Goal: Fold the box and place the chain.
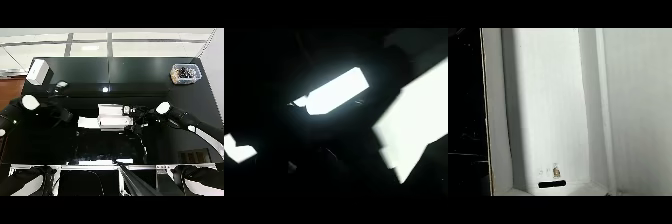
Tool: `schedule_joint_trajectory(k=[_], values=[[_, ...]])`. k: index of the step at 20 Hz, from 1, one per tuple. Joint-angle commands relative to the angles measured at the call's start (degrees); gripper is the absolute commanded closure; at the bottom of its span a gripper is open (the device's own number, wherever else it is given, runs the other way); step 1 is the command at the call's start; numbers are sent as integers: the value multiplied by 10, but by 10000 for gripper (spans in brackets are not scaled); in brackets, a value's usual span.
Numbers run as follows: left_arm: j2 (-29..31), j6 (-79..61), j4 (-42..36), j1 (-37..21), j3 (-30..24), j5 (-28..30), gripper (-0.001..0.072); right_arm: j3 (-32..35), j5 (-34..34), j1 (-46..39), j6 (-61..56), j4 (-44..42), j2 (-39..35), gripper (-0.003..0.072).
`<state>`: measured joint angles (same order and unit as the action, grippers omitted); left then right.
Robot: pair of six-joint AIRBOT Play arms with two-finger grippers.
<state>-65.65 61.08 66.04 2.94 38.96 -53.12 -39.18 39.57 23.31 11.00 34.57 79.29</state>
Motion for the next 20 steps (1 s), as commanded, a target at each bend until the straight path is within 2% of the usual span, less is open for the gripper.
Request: schedule_joint_trajectory(k=[1, 3, 7, 10, 12, 13, 15, 16, 18, 20], values=[[-61, 81, -188, -124, -28, -107, 682, 0, 1, 0, 0, 0, 0, 558], [-113, 29, -300, -144, -35, -116, 683, 0, 1, 0, 0, 0, 0, 558], [-198, -34, -389, -94, -26, -115, 684, 0, 0, 0, 0, 0, 0, 558], [-220, -78, -400, -35, -11, -140, 683, 0, 1, 0, 0, 0, 0, 558], [-220, -94, -399, -19, 8, -168, 680, 0, 1, 0, 0, 0, 0, 558], [-220, -102, -400, -17, 20, -181, 656, 0, 0, 0, 0, 0, 0, 558], [-220, -101, -399, -18, 46, -202, 234, 0, 0, 0, 0, 0, 0, 558], [-220, -99, -400, -16, 60, -211, 210, 0, 1, 0, 0, 0, 0, 558], [-220, -76, -395, -3, 83, -210, 210, 0, 0, 0, 0, 0, 0, 558], [-220, -44, -361, 33, 116, -202, 211, 0, 1, 0, 0, 0, 0, 558]])
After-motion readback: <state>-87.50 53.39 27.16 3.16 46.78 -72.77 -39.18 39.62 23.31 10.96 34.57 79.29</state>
